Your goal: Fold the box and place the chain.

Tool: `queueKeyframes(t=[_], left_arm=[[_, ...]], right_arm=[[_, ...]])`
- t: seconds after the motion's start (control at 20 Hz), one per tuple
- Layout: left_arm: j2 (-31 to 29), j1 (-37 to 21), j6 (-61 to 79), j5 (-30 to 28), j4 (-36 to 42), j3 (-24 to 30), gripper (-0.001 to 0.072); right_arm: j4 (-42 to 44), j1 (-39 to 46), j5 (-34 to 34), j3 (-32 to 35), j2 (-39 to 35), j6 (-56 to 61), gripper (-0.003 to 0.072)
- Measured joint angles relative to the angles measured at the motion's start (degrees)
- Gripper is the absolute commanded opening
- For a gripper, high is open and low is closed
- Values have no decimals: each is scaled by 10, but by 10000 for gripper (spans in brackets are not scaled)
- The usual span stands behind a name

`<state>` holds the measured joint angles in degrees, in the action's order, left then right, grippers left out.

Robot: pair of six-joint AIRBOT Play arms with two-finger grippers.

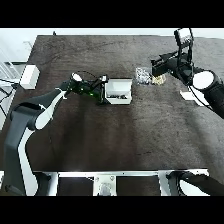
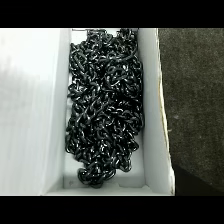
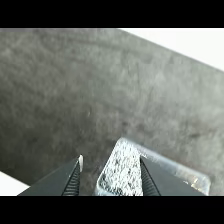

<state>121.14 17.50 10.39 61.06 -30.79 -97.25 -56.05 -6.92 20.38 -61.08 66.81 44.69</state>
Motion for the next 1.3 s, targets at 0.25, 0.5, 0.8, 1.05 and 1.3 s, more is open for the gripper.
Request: queueKeyframes(t=[0.25,0.5,0.8,1.05,1.3], left_arm=[[0,0,0,0,0,0,472],[0,0,0,0,0,0,472],[0,0,0,0,0,0,472],[0,0,0,0,0,0,472],[0,0,0,0,0,0,472]], right_arm=[[198,63,128,-43,71,-157,392],[297,99,266,-124,180,-231,354],[322,94,329,-179,281,-269,353],[312,70,349,-190,307,-294,353],[253,37,363,-200,312,-302,353]])
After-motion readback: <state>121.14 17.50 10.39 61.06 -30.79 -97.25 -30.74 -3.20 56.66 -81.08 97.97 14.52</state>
